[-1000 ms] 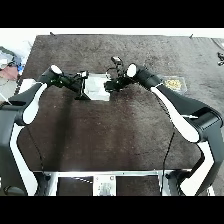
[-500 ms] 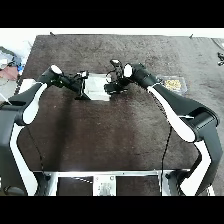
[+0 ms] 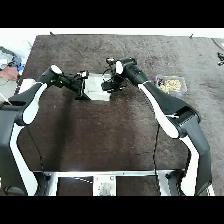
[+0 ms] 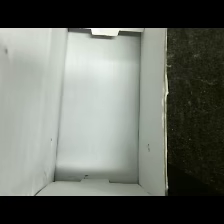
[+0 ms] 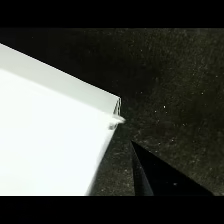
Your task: Fold the box and place the chain.
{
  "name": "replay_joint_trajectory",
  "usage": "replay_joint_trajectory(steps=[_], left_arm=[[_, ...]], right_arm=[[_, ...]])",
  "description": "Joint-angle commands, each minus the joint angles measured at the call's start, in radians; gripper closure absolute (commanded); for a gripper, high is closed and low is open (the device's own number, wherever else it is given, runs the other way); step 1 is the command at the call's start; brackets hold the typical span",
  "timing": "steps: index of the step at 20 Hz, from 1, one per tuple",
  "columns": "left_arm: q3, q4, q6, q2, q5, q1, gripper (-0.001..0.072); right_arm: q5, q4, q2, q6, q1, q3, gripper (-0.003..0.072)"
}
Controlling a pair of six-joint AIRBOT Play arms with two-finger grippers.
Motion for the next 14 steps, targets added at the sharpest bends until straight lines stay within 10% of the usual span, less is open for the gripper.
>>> replay_joint_trajectory(steps=[1,14], left_arm=[[0.001,0.005,0.0,-0.001,0.001,0.001,0.0244],[0.001,0.005,-0.018,-0.001,0.0,0.001,0.0244]], right_arm=[[-0.015,-0.066,-0.01,0.081,0.028,0.02,0.0321],[0.008,-0.219,-0.011,0.248,0.069,0.013,0.0322]])
